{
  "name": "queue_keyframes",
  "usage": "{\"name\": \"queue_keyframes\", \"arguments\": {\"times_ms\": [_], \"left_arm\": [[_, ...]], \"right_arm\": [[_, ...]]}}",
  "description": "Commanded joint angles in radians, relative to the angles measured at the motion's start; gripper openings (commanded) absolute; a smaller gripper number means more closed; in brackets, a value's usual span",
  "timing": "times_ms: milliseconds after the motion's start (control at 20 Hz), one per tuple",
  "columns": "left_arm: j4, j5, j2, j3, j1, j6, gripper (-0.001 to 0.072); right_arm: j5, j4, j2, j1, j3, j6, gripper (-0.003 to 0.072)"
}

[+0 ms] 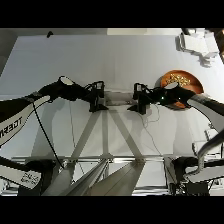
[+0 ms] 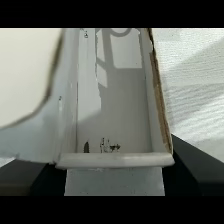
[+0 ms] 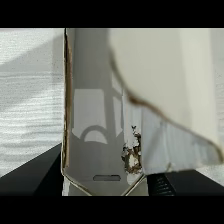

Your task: Fold the box and place the chain.

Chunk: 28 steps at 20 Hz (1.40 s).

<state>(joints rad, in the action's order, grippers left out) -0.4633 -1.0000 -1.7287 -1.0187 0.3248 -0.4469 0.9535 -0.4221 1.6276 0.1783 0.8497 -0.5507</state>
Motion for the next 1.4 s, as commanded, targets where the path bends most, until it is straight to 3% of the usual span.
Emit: {"name": "queue_keyframes", "arguments": {"times_ms": [0, 400, 450, 500, 550, 700, 900, 1000, 1050, 1200, 1250, 1350], "left_arm": [[-0.001, 0.002, -0.001, 0.0, 0.001, -0.001, 0.0226], [-0.001, 0.002, 0.0, 0.0, 0.001, -0.001, 0.0226], [-0.001, 0.002, 0.0, 0.0, 0.001, -0.001, 0.0226], [-0.001, 0.002, -0.001, 0.0, 0.001, -0.001, 0.0226], [-0.001, 0.002, -0.001, 0.0, 0.001, -0.001, 0.0226], [0.0, 0.002, -0.001, 0.0, 0.001, 0.0, 0.0226], [-0.001, 0.002, -0.001, 0.0, 0.001, 0.0, 0.0226], [-0.001, 0.002, -0.001, 0.0, 0.001, 0.0, 0.0226], [-0.001, 0.002, 0.0, 0.0, 0.001, 0.0, 0.0226], [-0.001, 0.002, -0.001, 0.0, 0.001, 0.0, 0.0226], [-0.001, 0.002, -0.001, 0.0, 0.001, 0.0, 0.0226], [-0.001, 0.002, -0.001, 0.0, 0.001, 0.0, 0.0226]], "right_arm": [[0.0, 0.001, 0.0, 0.001, 0.0, 0.0, 0.0396], [0.007, 0.001, 0.0, 0.001, 0.0, 0.0, 0.0401], [0.005, 0.001, 0.0, 0.001, 0.0, 0.0, 0.0471], [-0.01, 0.0, 0.0, 0.0, 0.0, 0.0, 0.0674], [-0.031, -0.002, -0.002, 0.0, 0.0, 0.001, 0.0705], [-0.055, -0.131, -0.043, 0.0, 0.0, 0.021, 0.0702], [-0.052, -0.376, -0.161, 0.0, 0.0, 0.248, 0.0688], [-0.046, -0.497, -0.23, 0.0, 0.0, 0.384, 0.0628], [-0.032, -0.548, -0.266, 0.0, 0.0, 0.439, 0.0559], [0.044, -0.59, -0.366, 0.0, 0.0, 0.48, 0.0117], [0.073, -0.578, -0.393, 0.001, 0.0, 0.48, 0.0012], [0.125, -0.481, -0.418, 0.001, 0.0, 0.48, 0.0006]]}}
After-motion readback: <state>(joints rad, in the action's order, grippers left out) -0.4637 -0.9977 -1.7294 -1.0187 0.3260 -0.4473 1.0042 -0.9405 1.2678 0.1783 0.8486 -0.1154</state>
